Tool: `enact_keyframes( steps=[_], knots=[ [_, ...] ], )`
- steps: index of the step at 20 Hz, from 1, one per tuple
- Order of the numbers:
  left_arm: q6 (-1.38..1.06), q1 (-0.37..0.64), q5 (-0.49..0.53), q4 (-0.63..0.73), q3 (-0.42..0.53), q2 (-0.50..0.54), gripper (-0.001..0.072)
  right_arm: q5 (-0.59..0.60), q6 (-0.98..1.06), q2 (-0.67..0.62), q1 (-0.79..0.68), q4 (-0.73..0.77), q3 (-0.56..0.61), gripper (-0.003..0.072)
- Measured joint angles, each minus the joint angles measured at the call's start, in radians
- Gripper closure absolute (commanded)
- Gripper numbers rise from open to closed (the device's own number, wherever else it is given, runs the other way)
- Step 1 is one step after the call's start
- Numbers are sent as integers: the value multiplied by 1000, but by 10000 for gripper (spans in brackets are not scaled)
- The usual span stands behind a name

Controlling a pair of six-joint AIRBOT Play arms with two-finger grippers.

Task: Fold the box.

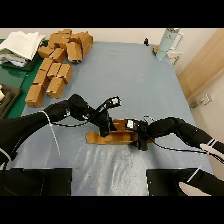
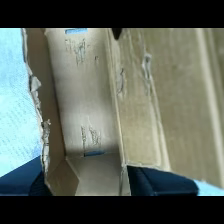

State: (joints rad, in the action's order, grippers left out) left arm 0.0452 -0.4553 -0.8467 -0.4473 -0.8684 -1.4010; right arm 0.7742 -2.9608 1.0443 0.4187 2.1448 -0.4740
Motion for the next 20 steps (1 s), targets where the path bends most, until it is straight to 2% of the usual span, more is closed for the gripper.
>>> enact_keyframes(
  steps=[2, 20],
  knots=[
    [0, 0, -1, 0, 0, 0, 696, -3, -3, 0, 0, 3, 1, 247],
    [0, 0, 0, 0, 0, 0, 697, -6, -6, 0, 0, 6, 1, 240]
  ],
)
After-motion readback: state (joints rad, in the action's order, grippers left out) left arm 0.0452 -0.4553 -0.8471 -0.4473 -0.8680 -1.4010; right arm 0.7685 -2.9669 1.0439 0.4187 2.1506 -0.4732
